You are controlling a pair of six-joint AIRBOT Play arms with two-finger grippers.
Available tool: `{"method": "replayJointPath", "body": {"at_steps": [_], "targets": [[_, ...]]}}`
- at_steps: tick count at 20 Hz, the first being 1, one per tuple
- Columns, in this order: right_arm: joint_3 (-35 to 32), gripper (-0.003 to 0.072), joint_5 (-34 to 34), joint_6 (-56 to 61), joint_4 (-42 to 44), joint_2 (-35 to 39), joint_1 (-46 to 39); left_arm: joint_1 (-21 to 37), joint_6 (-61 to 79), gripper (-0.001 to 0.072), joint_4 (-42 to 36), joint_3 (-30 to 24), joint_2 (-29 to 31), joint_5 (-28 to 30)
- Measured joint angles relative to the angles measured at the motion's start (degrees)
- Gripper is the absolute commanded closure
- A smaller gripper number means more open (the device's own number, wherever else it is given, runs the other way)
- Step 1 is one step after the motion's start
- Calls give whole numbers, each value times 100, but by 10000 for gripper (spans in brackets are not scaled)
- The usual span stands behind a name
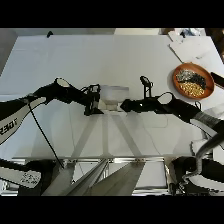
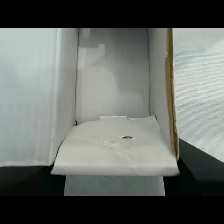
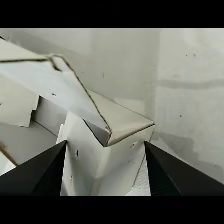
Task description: Fold the box and place the chain.
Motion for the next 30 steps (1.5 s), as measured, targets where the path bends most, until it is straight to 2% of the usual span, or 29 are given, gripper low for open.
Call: {"method": "replayJointPath", "body": {"at_steps": [3,6,7,12,15,20,21,22,24,25,28,30], "targets": [[216,172,-37,793,-868,0,164,0,0,371,0,0,0,2],[520,196,46,1963,-2087,-2,356,0,0,371,0,0,0,0],[627,232,114,2404,-2551,-15,426,0,0,371,2,0,0,0],[1043,233,691,4048,-4382,-142,811,0,0,371,2,0,0,2],[1261,284,946,4603,-5014,-254,1040,0,0,371,0,0,0,0],[1644,293,1318,5388,-5455,-579,1285,0,0,371,0,0,0,2],[1740,330,1414,5532,-5501,-662,1311,0,0,371,0,0,0,0],[1853,400,1510,5700,-5539,-754,1333,0,0,371,0,0,0,0],[2065,412,1648,6070,-5624,-901,1360,0,0,371,0,0,0,2],[2146,446,1714,6258,-5678,-949,1368,0,0,371,0,0,0,0],[2273,654,1847,6669,-5873,-1029,1386,0,-13,371,-2,0,0,2],[2312,674,1882,6826,-5974,-1054,1392,0,-33,371,-17,0,0,9]]}}
